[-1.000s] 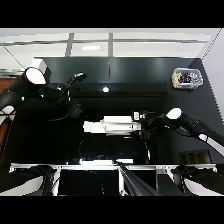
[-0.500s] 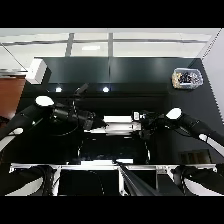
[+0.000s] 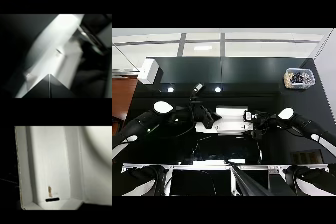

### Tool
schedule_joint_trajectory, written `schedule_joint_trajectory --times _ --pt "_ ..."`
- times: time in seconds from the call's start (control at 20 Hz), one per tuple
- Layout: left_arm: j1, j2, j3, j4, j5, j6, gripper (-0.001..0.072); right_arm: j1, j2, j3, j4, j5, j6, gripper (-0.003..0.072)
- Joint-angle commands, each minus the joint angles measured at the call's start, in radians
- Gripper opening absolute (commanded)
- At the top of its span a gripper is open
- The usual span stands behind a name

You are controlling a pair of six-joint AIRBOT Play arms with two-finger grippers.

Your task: Fold the box and place the chain.

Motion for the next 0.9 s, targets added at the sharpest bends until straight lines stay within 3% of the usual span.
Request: schedule_joint_trajectory --times 0.0,0.3,0.4,0.6,0.85 --pt "-0.024 -0.021 0.042 0.034 0.198 0.011 0.0021 0.000 -0.001 0.000 0.000 0.000 0.000 0.0459" --pt "-0.026 -0.156 0.118 0.048 0.149 0.008 0.0021 0.000 -0.001 0.000 0.000 0.000 0.000 0.0459" --pt "-0.030 -0.186 0.123 0.111 0.149 -0.019 0.0021 0.000 -0.001 0.000 0.000 0.000 0.000 0.0459" --pt "-0.077 -0.212 0.123 0.255 0.103 -0.175 0.0021 0.000 -0.001 0.000 0.001 0.000 0.000 0.0459" --pt "-0.117 -0.211 0.165 0.303 0.094 -0.178 0.0021 0.000 -0.001 0.000 0.001 0.000 0.001 0.0459"
